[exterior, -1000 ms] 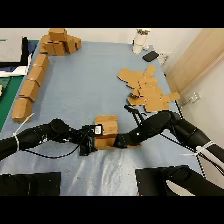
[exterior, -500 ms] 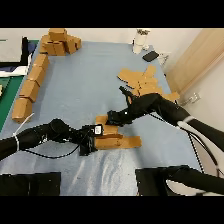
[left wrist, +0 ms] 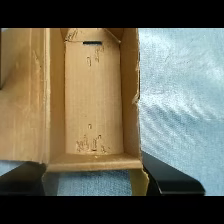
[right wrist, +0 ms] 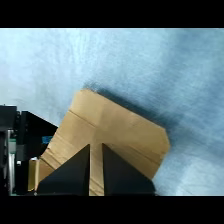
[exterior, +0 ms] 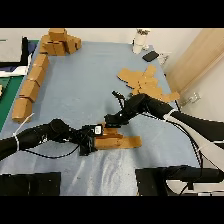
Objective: Fold the box.
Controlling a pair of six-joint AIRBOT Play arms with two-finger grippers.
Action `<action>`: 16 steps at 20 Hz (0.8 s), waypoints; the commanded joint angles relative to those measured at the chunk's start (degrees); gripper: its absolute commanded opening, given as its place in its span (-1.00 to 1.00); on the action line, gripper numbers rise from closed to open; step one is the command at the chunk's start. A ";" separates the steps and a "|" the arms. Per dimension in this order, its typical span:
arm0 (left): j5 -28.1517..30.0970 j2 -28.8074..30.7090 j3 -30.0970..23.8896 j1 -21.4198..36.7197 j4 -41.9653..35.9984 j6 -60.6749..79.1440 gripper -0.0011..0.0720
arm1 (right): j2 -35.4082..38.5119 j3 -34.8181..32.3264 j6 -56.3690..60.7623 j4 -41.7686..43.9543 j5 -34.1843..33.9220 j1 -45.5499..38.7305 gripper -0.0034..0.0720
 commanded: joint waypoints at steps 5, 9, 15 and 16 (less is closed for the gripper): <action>0.00 -0.02 0.07 0.00 0.02 0.04 0.13 | -0.59 -0.83 -2.25 -0.57 0.07 0.20 -0.59; 0.00 -0.02 0.07 0.00 0.02 0.04 0.13 | -0.61 -0.85 -2.25 -0.55 0.11 0.20 -0.59; -0.02 -0.02 0.07 0.00 0.02 0.04 0.13 | 4.39 2.14 -7.04 -4.04 -7.39 -0.37 -0.59; -0.02 -0.02 0.07 0.00 0.02 0.04 0.13 | 6.62 3.13 -7.19 -8.07 -9.81 -0.35 -0.59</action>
